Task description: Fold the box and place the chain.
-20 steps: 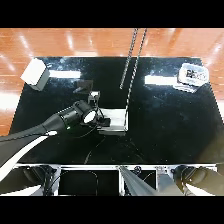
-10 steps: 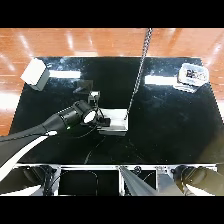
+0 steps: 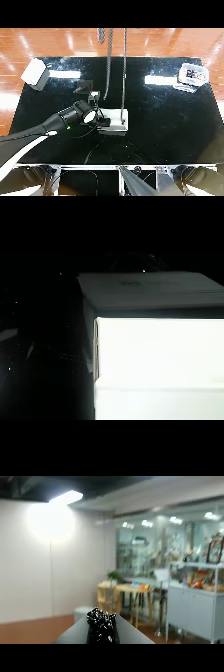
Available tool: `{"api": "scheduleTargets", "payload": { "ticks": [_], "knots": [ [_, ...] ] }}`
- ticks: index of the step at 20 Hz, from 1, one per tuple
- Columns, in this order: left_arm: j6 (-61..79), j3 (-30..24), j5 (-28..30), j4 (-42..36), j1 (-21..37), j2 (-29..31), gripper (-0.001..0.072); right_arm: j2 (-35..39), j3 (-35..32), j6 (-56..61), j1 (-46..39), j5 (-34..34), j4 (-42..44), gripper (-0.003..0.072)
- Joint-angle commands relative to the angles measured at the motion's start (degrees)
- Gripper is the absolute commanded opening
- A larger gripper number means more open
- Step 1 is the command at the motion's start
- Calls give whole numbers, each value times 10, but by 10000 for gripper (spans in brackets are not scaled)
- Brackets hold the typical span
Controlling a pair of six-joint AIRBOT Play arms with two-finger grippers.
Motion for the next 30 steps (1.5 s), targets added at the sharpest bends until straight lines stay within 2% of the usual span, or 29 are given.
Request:
{"api": "scheduleTargets", "payload": {
  "ticks": [1, 7, 11, 17, 21, 25, 30],
  "knots": [
    [0, 0, 0, 2, 0, 0, 21, 0, -19, 8, 0, 83, 0, 42],
    [0, 0, 0, 2, 1, 0, 21, 3, -32, 10, 0, 156, -2, 42],
    [0, 0, 0, 2, 1, 0, 21, 24, -32, 14, 0, 172, -7, 42],
    [0, 0, 0, 4, 1, 0, 21, 42, -32, 147, 3, 333, -142, 42],
    [0, 0, 0, 4, 1, 0, 21, 43, -38, 196, 10, 379, -197, 42],
    [0, 0, 0, 4, 1, 0, 21, 43, -105, 244, 10, 436, -221, 43],
    [0, 0, -1, 4, 1, 0, 21, 44, -199, 276, 11, 447, -235, 43]
  ]
}}
